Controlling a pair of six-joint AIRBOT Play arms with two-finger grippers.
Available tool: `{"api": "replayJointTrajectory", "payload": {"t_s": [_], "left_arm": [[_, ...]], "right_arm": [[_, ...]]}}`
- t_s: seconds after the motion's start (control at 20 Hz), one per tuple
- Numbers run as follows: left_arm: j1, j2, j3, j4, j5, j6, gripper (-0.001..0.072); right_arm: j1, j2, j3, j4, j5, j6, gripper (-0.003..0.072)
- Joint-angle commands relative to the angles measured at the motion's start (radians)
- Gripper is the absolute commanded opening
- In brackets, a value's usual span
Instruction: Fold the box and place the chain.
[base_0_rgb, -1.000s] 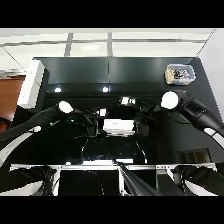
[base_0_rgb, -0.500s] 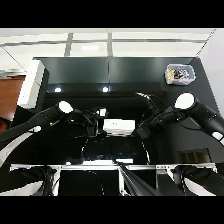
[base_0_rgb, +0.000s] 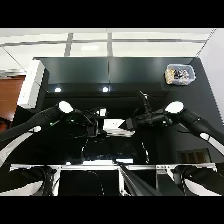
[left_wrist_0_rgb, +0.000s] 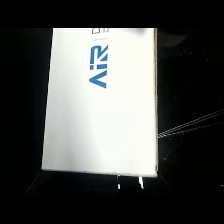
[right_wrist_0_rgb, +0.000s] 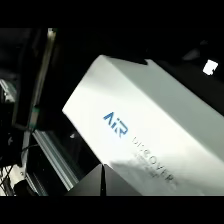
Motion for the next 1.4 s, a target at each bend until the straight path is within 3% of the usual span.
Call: {"api": "replayJointTrajectory", "payload": {"t_s": [0.0, 0.3, 0.5, 0.75, 0.95, 1.0, 1.05, 1.1, 1.25, 1.35], "left_arm": [[0.000, 0.000, 0.000, 0.000, 0.000, 0.000, 0.0462], [0.000, 0.000, 0.000, 0.000, -0.001, 0.000, 0.0462], [0.000, 0.000, 0.000, 0.000, 0.000, 0.001, 0.0462], [0.000, 0.000, 0.009, -0.011, 0.021, -0.086, 0.0463], [-0.015, 0.000, 0.037, -0.010, 0.103, -0.190, 0.0468], [-0.019, 0.002, 0.053, -0.008, 0.096, -0.190, 0.0529], [-0.018, 0.008, 0.069, 0.003, 0.077, -0.198, 0.0685], [-0.009, 0.021, 0.087, 0.030, 0.045, -0.220, 0.0717], [0.010, 0.090, 0.131, 0.114, -0.061, -0.247, 0.0718], [0.010, 0.133, 0.148, 0.101, -0.070, -0.293, 0.0712]], "right_arm": [[0.006, -0.064, -0.004, -0.009, -0.048, 0.047, 0.0010], [0.006, -0.089, -0.004, -0.060, -0.093, 0.057, 0.0011], [-0.002, -0.051, -0.003, -0.060, -0.055, 0.045, 0.0016], [-0.134, 0.132, 0.020, -0.064, 0.113, -0.005, 0.0016], [-0.337, 0.266, 0.029, -0.064, 0.125, -0.011, 0.0018], [-0.384, 0.277, 0.029, -0.063, 0.136, -0.011, 0.0018], [-0.423, 0.281, 0.029, -0.063, 0.160, -0.011, 0.0018], [-0.460, 0.282, 0.029, -0.065, 0.192, -0.012, 0.0018], [-0.543, 0.282, 0.029, -0.117, 0.261, -0.015, 0.0018], [-0.557, 0.282, 0.028, -0.187, 0.266, -0.014, 0.0017]]}}
